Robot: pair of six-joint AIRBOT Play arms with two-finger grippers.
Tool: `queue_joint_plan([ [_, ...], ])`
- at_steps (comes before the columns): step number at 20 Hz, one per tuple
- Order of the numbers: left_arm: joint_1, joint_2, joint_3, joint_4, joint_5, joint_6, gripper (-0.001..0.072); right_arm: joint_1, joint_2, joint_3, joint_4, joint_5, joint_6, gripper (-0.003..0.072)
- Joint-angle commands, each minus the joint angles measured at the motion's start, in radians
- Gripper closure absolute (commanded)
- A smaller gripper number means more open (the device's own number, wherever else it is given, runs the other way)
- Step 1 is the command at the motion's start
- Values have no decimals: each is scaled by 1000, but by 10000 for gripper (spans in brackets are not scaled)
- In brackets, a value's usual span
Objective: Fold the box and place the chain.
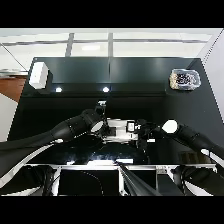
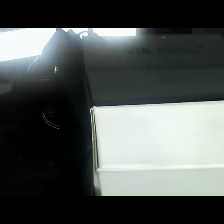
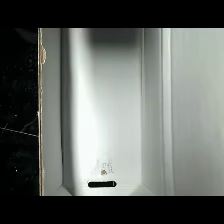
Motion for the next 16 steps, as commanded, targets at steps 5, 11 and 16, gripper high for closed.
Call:
queue_joint_plan([
  [5, 0, 1, 1, -2, -14, 5, 677, -35, 103, 0, -66, 122, 123, -18],
  [11, 0, 1, 1, 6, -14, 5, 678, -72, 191, -5, -170, 184, 180, 34],
  [16, -1, 1, 1, 65, -52, -27, 679, -68, 169, -8, -60, 146, 111, 148],
])
